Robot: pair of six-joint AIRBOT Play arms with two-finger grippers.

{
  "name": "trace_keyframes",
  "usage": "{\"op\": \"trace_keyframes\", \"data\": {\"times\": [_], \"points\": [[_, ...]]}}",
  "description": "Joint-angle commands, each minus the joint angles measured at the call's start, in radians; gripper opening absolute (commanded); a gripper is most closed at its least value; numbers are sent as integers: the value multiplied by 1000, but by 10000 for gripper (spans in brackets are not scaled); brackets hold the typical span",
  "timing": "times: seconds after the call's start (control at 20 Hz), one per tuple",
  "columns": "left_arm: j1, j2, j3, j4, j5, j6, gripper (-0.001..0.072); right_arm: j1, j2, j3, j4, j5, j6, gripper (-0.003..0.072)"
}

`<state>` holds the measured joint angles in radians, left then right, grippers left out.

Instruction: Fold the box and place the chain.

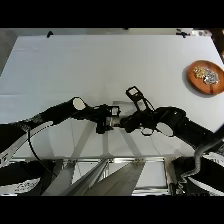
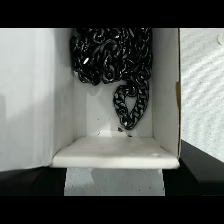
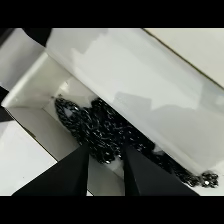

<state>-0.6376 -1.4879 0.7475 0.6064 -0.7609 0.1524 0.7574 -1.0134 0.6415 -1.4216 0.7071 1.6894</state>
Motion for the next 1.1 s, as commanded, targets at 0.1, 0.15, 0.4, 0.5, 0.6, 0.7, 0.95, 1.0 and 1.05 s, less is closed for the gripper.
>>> {"op": "trace_keyframes", "data": {"times": [0.1,0.15,0.4,0.5,0.6,0.7,0.95,1.0,1.05], "points": [[0,1,1,0,0,0,347,-100,116,-2,8,126,-136,241],[0,1,1,0,0,0,347,-135,151,-2,9,164,-192,241],[0,1,1,0,0,0,347,-373,176,-3,179,388,-971,242],[0,1,1,0,0,0,347,-449,165,-3,168,409,-1169,243],[0,1,1,0,0,0,347,-510,165,-3,180,415,-1310,365],[0,1,1,0,0,0,347,-528,148,-5,226,414,-1447,417],[0,1,1,0,0,0,347,-500,-2,-15,285,350,-1602,416],[0,1,1,0,0,0,347,-495,-37,-15,286,333,-1603,415],[0,1,1,0,0,0,347,-495,-68,-15,293,320,-1611,413]]}}
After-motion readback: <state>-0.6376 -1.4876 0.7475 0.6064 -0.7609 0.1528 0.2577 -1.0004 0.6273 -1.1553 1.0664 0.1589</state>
